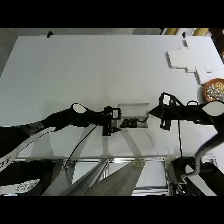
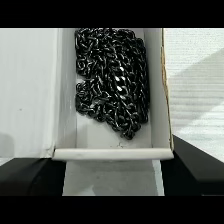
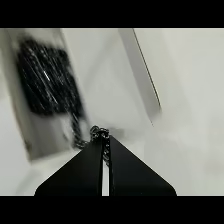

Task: Fold the box and place the chain.

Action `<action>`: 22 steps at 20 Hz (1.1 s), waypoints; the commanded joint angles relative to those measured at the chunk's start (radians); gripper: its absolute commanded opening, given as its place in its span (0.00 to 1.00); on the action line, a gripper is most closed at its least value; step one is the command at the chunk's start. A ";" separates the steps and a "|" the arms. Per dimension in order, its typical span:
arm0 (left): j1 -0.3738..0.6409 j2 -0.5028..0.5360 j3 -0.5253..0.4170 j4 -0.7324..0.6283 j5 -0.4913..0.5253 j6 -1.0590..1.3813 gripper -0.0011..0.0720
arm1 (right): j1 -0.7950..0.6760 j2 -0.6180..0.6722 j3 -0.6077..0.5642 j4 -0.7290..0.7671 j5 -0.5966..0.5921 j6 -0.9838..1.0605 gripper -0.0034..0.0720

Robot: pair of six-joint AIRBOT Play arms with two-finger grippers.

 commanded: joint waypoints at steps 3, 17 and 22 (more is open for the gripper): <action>0.001 0.001 0.000 0.000 0.000 0.000 0.03 | 0.224 0.054 0.000 0.134 0.004 0.018 0.07; 0.001 0.001 0.000 0.000 0.000 0.000 0.03 | 0.431 -0.063 0.010 0.186 -0.372 0.025 0.29; 0.001 0.001 0.000 0.000 0.000 0.000 0.03 | 0.146 0.064 0.018 0.047 -0.181 0.025 0.28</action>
